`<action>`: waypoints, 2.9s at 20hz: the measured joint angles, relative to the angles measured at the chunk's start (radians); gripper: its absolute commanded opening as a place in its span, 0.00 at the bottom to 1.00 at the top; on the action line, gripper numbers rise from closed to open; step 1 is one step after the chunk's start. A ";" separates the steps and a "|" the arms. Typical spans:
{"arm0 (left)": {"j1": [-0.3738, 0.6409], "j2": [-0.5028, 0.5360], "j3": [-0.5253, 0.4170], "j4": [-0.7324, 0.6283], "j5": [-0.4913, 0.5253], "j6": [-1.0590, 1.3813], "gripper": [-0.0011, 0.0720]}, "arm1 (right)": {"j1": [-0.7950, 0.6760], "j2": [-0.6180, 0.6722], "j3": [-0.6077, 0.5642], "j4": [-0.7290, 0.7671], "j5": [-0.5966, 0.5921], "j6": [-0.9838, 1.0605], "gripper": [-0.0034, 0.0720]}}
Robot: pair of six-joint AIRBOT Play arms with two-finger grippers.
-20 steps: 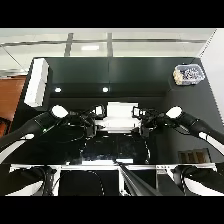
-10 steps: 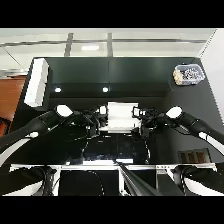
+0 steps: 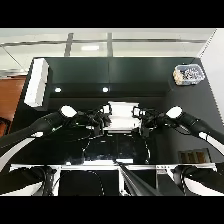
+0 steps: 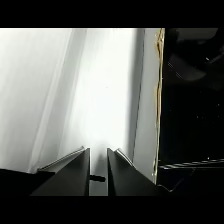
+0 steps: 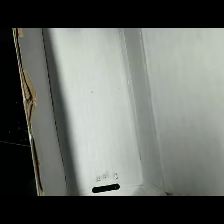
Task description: Fold the box and place the chain.
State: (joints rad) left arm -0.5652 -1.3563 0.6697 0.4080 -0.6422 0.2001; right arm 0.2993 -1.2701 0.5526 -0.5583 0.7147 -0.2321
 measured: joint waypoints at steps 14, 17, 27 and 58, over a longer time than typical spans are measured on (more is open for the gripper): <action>-0.002 -0.002 0.000 0.002 0.002 -0.008 0.59 | 0.000 0.000 0.000 0.000 0.000 0.000 0.21; 0.002 0.002 0.000 0.023 0.003 -0.032 0.05 | 0.000 0.000 0.000 0.001 0.000 0.000 0.21; 0.306 0.254 0.000 0.466 -0.242 -0.678 0.04 | 0.000 0.000 0.000 0.001 -0.001 0.000 0.21; 0.392 -0.127 0.031 0.012 -0.484 -1.170 0.83 | 0.000 0.000 0.000 0.000 0.000 0.000 0.21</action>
State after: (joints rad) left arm -0.1734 -1.4834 0.7002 0.4198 -1.1263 -0.9703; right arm 0.2993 -1.2701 0.5526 -0.5579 0.7147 -0.2325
